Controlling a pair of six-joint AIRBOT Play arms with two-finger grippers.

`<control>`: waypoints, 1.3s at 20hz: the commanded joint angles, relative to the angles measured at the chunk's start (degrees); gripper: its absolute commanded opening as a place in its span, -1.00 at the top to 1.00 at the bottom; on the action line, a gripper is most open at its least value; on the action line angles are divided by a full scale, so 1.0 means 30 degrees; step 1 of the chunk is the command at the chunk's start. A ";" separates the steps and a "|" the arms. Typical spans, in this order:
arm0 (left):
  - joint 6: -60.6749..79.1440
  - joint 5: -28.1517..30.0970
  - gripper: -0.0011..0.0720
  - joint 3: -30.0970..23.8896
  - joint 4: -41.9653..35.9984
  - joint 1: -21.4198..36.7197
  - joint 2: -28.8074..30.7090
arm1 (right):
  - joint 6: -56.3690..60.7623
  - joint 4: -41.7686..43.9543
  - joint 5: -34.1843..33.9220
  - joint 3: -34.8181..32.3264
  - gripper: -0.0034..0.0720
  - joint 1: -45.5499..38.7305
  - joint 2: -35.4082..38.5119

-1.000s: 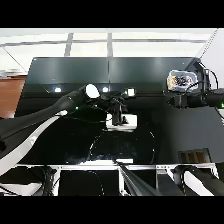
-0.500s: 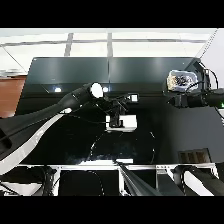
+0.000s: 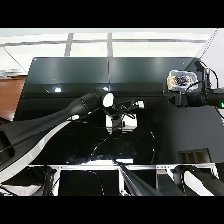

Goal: Fold the box and place the chain.

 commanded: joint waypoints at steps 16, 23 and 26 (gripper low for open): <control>-0.9515 -0.0131 0.03 0.5668 0.4605 1.8127 0.3286 | 0.0342 0.0095 -0.0627 0.0007 0.87 0.0007 0.0007; -0.9413 0.0488 0.03 0.6856 0.4619 2.1719 -0.1151 | 0.0736 0.0087 -0.0590 0.0007 0.87 0.0007 0.0007; -0.9413 0.0605 0.03 0.9056 0.4357 2.1668 -0.3898 | 0.0750 0.0095 -0.0597 0.0007 0.87 0.0007 0.0007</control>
